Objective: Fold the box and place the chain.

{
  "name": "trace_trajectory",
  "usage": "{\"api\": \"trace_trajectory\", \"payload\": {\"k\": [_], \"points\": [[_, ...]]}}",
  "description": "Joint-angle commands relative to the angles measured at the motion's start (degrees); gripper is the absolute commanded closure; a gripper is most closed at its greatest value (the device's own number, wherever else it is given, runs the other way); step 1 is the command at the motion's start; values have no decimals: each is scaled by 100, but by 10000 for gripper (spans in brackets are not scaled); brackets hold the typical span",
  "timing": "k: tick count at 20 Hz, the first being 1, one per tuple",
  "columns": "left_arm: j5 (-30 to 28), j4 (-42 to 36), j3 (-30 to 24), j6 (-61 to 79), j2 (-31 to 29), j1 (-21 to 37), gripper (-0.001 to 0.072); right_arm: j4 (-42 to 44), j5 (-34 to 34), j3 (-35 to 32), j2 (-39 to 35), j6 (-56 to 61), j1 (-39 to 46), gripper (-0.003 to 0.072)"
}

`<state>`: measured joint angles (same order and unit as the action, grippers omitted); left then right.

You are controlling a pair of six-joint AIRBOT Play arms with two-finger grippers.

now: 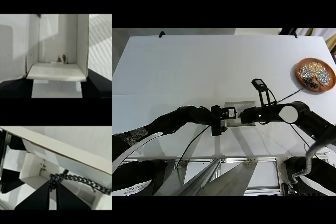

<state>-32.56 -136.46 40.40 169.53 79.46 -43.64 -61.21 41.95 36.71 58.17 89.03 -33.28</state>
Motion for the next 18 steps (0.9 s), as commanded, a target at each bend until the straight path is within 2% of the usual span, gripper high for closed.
{"api": "trace_trajectory", "payload": {"k": [1,2,4,5,9,14,16,18], "points": [[0,0,2,0,-2,-2,499,-15,-251,-11,369,79,-284,669],[0,2,2,0,-2,-2,499,-33,-232,-11,424,94,-284,633],[0,0,2,0,-2,-2,499,-68,-238,-11,444,116,-284,476],[0,2,2,0,-2,-2,499,-68,-234,-11,437,116,-284,454],[2,2,2,0,-2,-2,498,-188,-42,63,223,114,-243,455],[0,0,2,0,-2,-2,498,-1869,2511,1246,-280,116,780,454],[0,2,2,0,-2,-2,499,-2146,2848,1576,-407,96,1311,454],[0,0,2,0,0,-2,499,-2214,2833,1637,-385,85,1893,455]]}}
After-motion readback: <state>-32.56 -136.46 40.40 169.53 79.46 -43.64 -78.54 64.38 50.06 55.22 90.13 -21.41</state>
